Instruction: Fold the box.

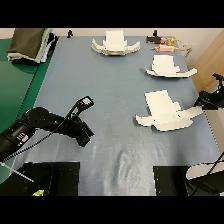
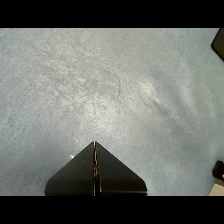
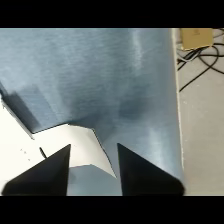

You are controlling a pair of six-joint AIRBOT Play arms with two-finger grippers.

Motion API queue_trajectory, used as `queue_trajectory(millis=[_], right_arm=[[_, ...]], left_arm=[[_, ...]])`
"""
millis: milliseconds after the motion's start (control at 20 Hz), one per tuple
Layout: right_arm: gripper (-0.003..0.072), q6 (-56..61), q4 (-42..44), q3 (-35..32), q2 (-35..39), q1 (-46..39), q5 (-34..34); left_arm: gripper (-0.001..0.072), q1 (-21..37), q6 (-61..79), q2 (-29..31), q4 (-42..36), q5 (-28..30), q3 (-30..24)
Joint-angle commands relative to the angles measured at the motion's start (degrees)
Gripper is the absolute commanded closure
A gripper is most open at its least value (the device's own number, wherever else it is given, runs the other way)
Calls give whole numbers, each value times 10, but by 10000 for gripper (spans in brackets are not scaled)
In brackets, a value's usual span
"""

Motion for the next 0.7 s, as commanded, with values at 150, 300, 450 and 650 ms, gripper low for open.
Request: queue_trajectory(millis=[150,300,450,650], right_arm=[[370,-35,64,2,-24,-2,-54],[682,-64,130,-12,-23,6,-101],[684,-68,181,-32,-11,38,-115],[684,-45,230,-81,39,123,-93]], left_arm=[[696,0,0,0,0,0,0],[696,0,0,0,0,0,0],[696,0,0,0,0,0,0],[695,0,0,0,0,0,0]])
